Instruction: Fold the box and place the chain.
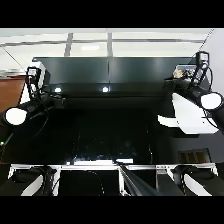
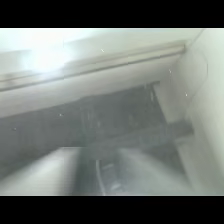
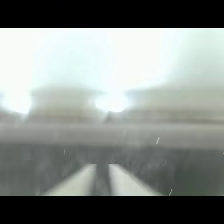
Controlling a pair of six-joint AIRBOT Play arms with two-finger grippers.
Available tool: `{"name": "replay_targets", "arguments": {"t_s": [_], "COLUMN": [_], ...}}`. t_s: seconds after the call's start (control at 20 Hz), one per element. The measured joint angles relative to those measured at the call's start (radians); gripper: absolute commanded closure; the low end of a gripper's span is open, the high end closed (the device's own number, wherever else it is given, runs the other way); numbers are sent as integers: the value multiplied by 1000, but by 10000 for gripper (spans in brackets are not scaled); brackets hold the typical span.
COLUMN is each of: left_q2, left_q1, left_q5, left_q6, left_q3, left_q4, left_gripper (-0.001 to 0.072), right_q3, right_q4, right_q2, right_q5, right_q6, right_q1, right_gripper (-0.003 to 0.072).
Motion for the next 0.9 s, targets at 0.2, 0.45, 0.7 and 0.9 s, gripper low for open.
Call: {"name": "replay_targets", "arguments": {"t_s": [0.2,0.45,0.7,0.9], "left_q2": [-31,-42,-44,-49], "left_q1": [0,-1,-1,-20], "left_q5": [45,-74,-142,-160], "left_q6": [0,-3,-16,-22], "left_q3": [2,7,7,7], "left_q4": [-47,-56,-61,-65], "left_gripper": [-2,-2,-2,-1], "right_q3": [10,84,209,430], "right_q4": [-71,-251,-306,-259], "right_q2": [-3,-11,-129,-377], "right_q5": [10,103,298,643], "right_q6": [-37,11,134,92], "right_q1": [-70,-483,-1017,-1188], "right_gripper": [-34,-34,-34,-34]}}
